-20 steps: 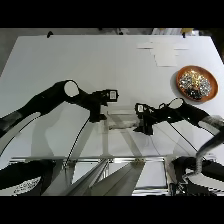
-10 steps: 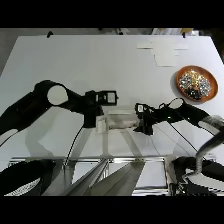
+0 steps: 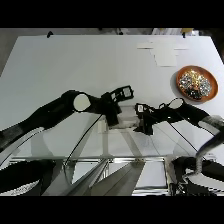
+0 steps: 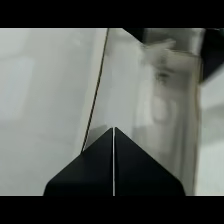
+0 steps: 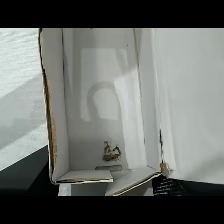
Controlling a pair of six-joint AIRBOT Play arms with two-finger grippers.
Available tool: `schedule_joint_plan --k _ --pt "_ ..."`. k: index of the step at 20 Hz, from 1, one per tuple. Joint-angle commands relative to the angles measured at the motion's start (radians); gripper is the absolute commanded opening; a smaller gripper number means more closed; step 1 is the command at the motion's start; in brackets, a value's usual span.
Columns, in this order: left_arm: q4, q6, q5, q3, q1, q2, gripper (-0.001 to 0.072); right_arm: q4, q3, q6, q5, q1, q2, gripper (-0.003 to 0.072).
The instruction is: Fold the box and place the chain.
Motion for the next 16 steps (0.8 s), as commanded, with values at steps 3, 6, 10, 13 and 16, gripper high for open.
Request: schedule_joint_plan --k 3,6,10,13,16 --pt "-0.012 -0.153 0.177 0.000 -0.002 -0.137 0.0004 0.000 0.001 0.000 0.000 0.000 0.001 0.0400" --pt "-0.012 -0.153 0.157 0.000 -0.002 -0.169 0.0004 0.000 0.001 0.000 0.000 0.000 0.001 0.0400" --pt "0.002 -0.153 0.065 0.000 0.023 -0.086 0.0003 0.000 0.001 0.000 0.000 0.000 0.001 0.0400" --pt "0.117 -0.153 -0.146 0.000 0.033 0.038 0.0002 0.000 0.001 0.000 0.000 0.000 0.001 0.0400" --pt "0.175 -0.143 -0.335 0.000 0.033 0.086 0.0002 0.000 0.001 0.000 0.000 0.000 0.001 0.0400"
